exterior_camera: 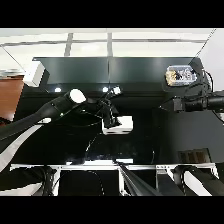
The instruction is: Fold the box and place the chain.
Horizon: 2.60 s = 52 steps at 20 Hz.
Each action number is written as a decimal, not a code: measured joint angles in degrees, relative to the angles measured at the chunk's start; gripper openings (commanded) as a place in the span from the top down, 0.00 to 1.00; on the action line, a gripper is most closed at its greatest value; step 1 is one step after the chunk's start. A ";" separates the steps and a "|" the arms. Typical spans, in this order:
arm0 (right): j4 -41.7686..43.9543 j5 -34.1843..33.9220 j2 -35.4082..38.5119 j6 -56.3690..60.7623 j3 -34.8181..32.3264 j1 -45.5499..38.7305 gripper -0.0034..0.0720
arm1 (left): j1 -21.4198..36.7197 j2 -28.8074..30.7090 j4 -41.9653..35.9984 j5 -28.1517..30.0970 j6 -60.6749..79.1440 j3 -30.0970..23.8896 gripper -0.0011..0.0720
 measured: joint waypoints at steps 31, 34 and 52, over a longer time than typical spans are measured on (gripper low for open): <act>-0.42 -0.92 0.04 -0.72 -0.02 -0.02 0.93 | -7.91 -3.41 9.29 5.68 7.76 1.99 0.02; -0.70 -0.96 0.04 -0.74 -0.04 0.00 0.93 | -9.42 -4.26 9.92 7.76 7.08 1.99 0.02; -2.54 -3.78 0.04 -0.72 -0.15 -0.04 0.93 | 24.11 8.87 46.97 -22.21 -46.49 14.47 0.68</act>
